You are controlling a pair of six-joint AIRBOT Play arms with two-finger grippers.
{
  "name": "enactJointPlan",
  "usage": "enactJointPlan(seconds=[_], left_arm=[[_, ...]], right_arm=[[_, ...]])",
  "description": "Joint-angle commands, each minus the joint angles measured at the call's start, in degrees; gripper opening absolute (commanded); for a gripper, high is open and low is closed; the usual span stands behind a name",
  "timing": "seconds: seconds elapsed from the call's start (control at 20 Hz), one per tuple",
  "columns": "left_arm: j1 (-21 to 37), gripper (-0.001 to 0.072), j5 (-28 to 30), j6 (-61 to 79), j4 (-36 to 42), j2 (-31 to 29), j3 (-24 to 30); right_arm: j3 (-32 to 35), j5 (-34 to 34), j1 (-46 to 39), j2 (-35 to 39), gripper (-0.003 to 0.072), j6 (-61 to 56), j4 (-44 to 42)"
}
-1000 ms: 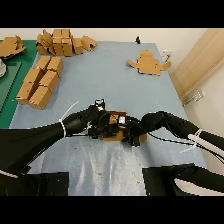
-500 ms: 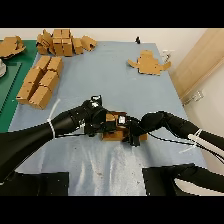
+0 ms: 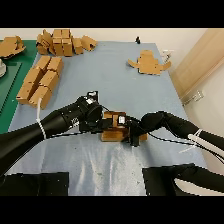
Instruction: Fold the box.
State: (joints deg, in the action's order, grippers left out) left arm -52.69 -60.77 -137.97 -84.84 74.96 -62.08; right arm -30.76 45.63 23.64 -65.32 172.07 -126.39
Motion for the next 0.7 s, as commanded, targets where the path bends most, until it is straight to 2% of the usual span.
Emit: enactJointPlan(seconds=[0.0,0.15,0.25,0.35,0.45,0.5,0.55,0.65], left_arm=[[-0.09,0.0011,-2.36,4.46,-0.74,-2.75,0.02],[-0.07,0.0010,-9.66,6.86,-8.70,-6.71,0.52],[0.90,0.0009,-8.72,9.77,-13.57,-10.36,2.21],[7.54,0.0008,-4.39,17.38,-10.78,-13.86,6.78],[19.47,0.0007,1.95,32.94,0.02,-15.08,12.57],[26.27,0.0008,5.01,48.22,9.88,-14.71,15.06],[33.03,0.0008,6.12,66.23,22.97,-13.86,16.98],[45.16,0.0010,3.06,98.57,50.77,-10.08,18.10]], right_arm=[[0.02,0.04,0.02,0.04,0.0450,0.00,0.17],[0.02,0.00,0.02,0.04,0.0450,0.02,0.17],[0.02,-0.09,0.02,0.04,0.0450,0.00,0.17],[0.02,-0.09,0.02,0.04,0.0450,0.00,0.17],[0.02,-0.07,0.02,0.04,0.0450,0.00,0.15],[0.02,-0.07,0.02,0.04,0.0450,0.00,0.17],[0.02,-0.07,0.02,0.04,0.0451,0.00,0.17],[0.00,-0.11,0.02,0.04,0.0450,0.02,0.15]])
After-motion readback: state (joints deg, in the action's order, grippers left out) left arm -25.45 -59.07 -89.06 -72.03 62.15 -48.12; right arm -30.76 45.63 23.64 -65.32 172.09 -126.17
